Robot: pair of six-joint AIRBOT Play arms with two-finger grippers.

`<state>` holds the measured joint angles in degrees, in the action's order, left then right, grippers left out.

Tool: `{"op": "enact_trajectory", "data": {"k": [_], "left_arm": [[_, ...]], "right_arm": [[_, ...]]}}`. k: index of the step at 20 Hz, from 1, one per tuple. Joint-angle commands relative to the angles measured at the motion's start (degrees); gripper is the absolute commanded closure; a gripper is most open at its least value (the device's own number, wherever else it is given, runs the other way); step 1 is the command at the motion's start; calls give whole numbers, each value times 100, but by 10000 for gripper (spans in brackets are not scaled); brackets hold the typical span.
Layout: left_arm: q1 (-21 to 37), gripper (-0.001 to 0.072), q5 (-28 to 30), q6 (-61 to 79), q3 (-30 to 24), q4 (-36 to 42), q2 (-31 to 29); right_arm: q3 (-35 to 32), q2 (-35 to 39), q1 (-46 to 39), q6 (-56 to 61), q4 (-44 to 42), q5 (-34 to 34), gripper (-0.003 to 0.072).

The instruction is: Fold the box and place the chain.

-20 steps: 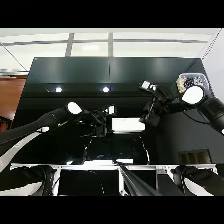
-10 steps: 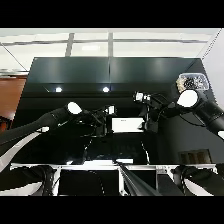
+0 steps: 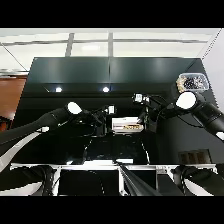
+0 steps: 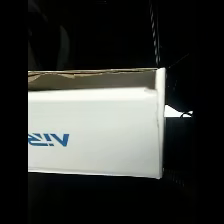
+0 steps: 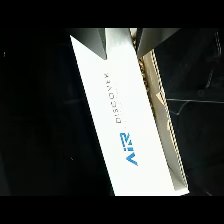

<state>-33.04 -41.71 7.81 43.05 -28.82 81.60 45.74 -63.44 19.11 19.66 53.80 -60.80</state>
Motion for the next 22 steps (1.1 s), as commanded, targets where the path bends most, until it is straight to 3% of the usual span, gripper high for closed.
{"op": "enact_trajectory", "data": {"k": [1,9,11,17,18,22], "left_arm": [[-4,359,-4,13,4,-4,0],[-4,359,-4,13,4,-4,0],[-4,359,-4,13,4,-4,0],[-4,359,-4,13,4,-4,0],[-4,359,-4,13,4,-4,0],[-4,359,-7,13,4,-4,0]], "right_arm": [[-7,-4,4,11,0,-13,494],[-52,-7,4,31,-2,-109,472],[-52,-4,4,81,0,-85,331],[-52,-4,4,111,0,-72,342],[-52,-4,4,114,0,-70,435],[-50,-4,4,125,-2,-63,443]]}}
